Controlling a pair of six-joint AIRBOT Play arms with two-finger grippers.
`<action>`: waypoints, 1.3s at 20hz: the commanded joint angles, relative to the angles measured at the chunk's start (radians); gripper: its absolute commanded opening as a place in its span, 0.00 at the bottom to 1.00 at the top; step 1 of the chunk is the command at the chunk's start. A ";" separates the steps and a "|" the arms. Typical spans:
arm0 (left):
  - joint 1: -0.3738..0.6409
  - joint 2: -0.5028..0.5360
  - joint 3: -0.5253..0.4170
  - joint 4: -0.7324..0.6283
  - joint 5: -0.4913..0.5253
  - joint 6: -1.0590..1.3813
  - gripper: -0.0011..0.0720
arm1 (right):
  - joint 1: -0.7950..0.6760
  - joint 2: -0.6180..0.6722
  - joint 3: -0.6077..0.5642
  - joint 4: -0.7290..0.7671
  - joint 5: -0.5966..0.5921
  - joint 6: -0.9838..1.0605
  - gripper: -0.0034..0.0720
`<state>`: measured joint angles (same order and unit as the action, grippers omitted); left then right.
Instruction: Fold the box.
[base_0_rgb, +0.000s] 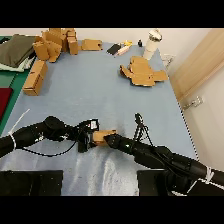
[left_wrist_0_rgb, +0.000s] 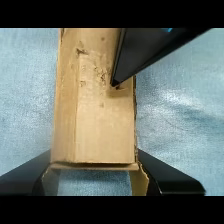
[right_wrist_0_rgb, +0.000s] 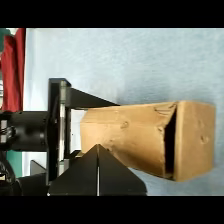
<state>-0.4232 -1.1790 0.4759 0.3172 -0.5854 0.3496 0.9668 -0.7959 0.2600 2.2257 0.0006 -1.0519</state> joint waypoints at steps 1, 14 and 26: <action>-0.001 0.000 0.000 0.000 0.000 0.000 0.47 | 0.002 -0.036 -0.002 -0.004 -0.014 0.032 0.05; -0.001 0.000 0.001 0.000 0.000 0.000 0.47 | 0.032 0.059 0.072 -0.299 -0.219 0.031 0.05; -0.001 0.000 0.000 0.000 0.000 0.000 0.47 | -0.559 -0.244 0.628 -0.565 -1.223 -0.719 0.05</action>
<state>-0.4232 -1.1790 0.4759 0.3172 -0.5854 0.3492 0.5449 -0.8890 0.7670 1.6588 -1.0073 -1.3956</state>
